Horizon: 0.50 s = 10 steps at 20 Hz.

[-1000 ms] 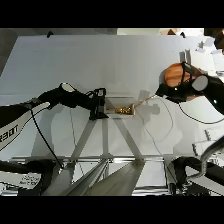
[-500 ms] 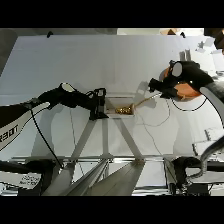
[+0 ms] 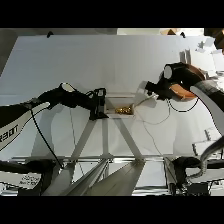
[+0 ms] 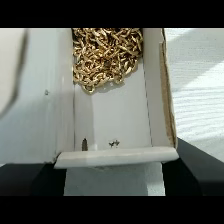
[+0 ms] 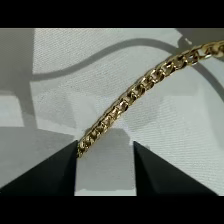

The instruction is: Fold the box and place the chain.

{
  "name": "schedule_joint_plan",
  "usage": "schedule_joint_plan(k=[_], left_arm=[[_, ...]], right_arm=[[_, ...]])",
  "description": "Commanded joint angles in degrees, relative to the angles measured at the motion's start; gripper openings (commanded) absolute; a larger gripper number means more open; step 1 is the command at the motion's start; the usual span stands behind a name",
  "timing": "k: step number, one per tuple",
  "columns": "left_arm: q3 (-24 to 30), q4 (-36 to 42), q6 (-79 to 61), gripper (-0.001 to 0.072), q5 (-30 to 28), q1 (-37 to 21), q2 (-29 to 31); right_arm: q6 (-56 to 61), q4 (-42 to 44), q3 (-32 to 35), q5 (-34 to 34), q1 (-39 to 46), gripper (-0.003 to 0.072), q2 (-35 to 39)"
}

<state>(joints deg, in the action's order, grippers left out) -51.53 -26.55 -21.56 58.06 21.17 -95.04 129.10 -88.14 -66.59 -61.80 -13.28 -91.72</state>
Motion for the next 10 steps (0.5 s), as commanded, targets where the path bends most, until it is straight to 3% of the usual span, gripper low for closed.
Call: schedule_joint_plan(k=[1,2,3,4,5,10], left_arm=[[0.0,0.0,0.0,0.018,0.0,0.0,0.0],[0.0,0.0,0.0,0.018,0.0,0.0,0.0],[0.0,0.0,0.0,0.018,0.0,0.0,0.0],[0.0,0.0,0.0,0.018,0.0,0.0,0.0],[0.0,0.0,0.0,0.018,0.0,0.0,0.0],[0.0,0.0,0.0,0.018,0.0,0.0,0.0]], right_arm=[[1.2,-1.6,0.0,1.1,-0.3,0.0271,-0.6],[1.2,-2.1,0.0,1.2,-0.3,0.0267,-0.6],[1.2,-3.0,0.0,1.2,-0.3,0.0195,-0.6],[1.2,-3.8,0.0,1.2,-0.3,0.0047,-0.6],[1.2,-4.7,0.0,1.1,-0.3,0.001,-0.6],[-5.4,-6.4,0.0,-0.2,-1.5,0.001,-0.3]])
